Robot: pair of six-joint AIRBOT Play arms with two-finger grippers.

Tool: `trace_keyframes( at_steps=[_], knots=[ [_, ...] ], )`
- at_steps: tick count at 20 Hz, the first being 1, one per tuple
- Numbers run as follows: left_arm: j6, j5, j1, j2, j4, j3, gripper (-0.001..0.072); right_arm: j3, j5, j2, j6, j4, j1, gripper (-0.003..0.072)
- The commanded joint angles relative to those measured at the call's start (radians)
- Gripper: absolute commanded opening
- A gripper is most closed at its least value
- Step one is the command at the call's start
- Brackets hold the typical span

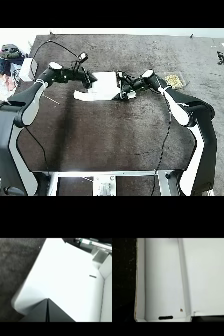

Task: Fold the box and place the chain.

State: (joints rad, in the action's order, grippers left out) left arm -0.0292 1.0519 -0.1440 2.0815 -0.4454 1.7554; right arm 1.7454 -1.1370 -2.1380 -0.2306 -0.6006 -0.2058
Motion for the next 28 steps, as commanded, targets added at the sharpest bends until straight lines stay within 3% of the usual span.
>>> trace_keyframes(
  at_steps=[1, 9, 13, 16, 19, 20, 21, 24, 28],
  knots=[
    [-0.006, -0.015, -0.001, 0.001, -0.004, -0.05, 0.001, 0.0, 0.0, 0.0, -0.001, -0.001, -0.001, 0.0412],
    [-0.071, -0.018, 0.015, -0.041, 0.098, -0.043, 0.001, 0.0, 0.0, 0.0, -0.001, -0.001, -0.001, 0.0412],
    [-0.077, 0.08, 0.063, -0.122, 0.072, -0.032, 0.0011, 0.0, 0.0, 0.0, -0.001, -0.001, -0.001, 0.0412],
    [-0.083, 0.203, 0.106, -0.168, -0.045, -0.031, 0.0011, 0.0, 0.0, 0.0, -0.001, -0.001, -0.001, 0.0412],
    [-0.084, 0.334, 0.113, -0.172, -0.245, -0.035, 0.0025, 0.0, 0.0, 0.0, -0.001, -0.001, -0.001, 0.0412],
    [-0.084, 0.354, 0.101, -0.167, -0.315, -0.036, 0.0326, 0.0, 0.0, 0.0, -0.001, -0.001, -0.001, 0.0412],
    [-0.084, 0.333, 0.085, -0.165, -0.377, -0.048, 0.0578, 0.0, 0.0, 0.0, -0.001, -0.001, -0.001, 0.0412],
    [-0.094, 0.223, 0.031, -0.164, -0.443, -0.093, 0.0592, 0.0, 0.0, 0.0, -0.001, -0.001, -0.001, 0.0412],
    [-0.103, 0.129, -0.003, -0.163, -0.431, -0.127, 0.0591, 0.0, 0.0, 0.0, -0.001, -0.001, -0.001, 0.0412]
  ],
)
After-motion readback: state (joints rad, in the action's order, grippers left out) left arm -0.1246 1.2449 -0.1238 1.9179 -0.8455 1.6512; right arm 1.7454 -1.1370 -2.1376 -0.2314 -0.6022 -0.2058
